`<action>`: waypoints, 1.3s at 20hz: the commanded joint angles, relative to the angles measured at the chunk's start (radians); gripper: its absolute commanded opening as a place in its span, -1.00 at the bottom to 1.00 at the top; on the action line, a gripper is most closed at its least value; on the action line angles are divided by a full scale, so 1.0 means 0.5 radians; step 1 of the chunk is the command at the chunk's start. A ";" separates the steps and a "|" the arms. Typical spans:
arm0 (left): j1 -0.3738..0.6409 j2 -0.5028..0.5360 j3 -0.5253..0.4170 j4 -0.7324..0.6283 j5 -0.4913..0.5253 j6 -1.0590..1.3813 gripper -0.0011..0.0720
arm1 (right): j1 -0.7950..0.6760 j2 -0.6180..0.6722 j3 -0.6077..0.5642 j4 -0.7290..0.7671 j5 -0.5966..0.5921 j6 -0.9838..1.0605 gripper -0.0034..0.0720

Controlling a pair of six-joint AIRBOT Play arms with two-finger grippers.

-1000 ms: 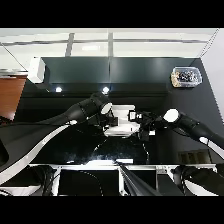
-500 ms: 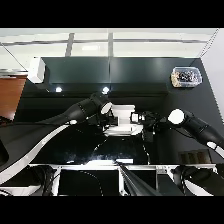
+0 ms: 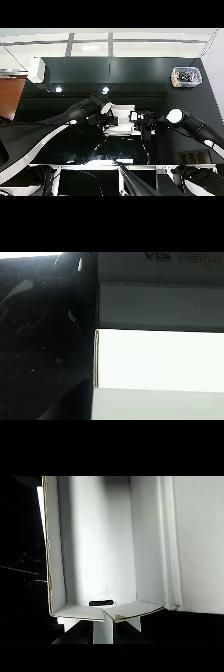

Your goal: Fold the box and place the chain.

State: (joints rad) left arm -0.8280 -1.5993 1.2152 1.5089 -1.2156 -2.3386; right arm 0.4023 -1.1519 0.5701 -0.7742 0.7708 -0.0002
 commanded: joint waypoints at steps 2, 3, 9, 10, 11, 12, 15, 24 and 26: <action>0.002 0.001 0.001 0.000 0.005 0.001 -0.90 | 0.008 -0.011 -0.001 0.167 0.027 0.045 -0.55; 0.002 0.001 0.001 0.000 0.006 0.001 -0.90 | 0.014 -0.014 -0.001 0.231 0.018 0.044 -0.54; 0.002 0.001 0.001 0.000 0.007 0.001 -0.90 | 0.024 -0.038 -0.001 0.303 -0.035 0.046 -0.55; 0.002 0.001 0.001 0.000 0.006 0.001 -0.90 | 0.024 -0.057 -0.001 0.325 -0.034 0.046 -0.55; 0.002 0.001 0.001 0.000 0.006 0.001 -0.90 | 0.024 -0.073 -0.001 0.354 -0.034 0.046 -0.55; 0.002 0.001 0.001 0.000 0.007 0.001 -0.90 | 0.025 -0.085 -0.001 0.371 -0.035 0.045 -0.55; 0.002 0.001 0.001 0.002 0.018 0.000 -0.90 | 0.048 -0.117 -0.001 0.402 -0.081 0.046 -0.54; 0.002 0.001 0.001 0.001 0.019 0.001 -0.90 | 0.050 -0.125 -0.001 0.397 -0.103 0.047 0.11; 0.002 0.001 0.001 0.000 0.018 0.001 -0.90 | 0.050 -0.124 -0.001 0.386 -0.101 0.047 -0.40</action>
State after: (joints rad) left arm -0.8280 -1.5993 1.2148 1.5097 -1.2060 -2.3386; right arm 0.4267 -1.2137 0.5701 -0.5793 0.7189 0.0231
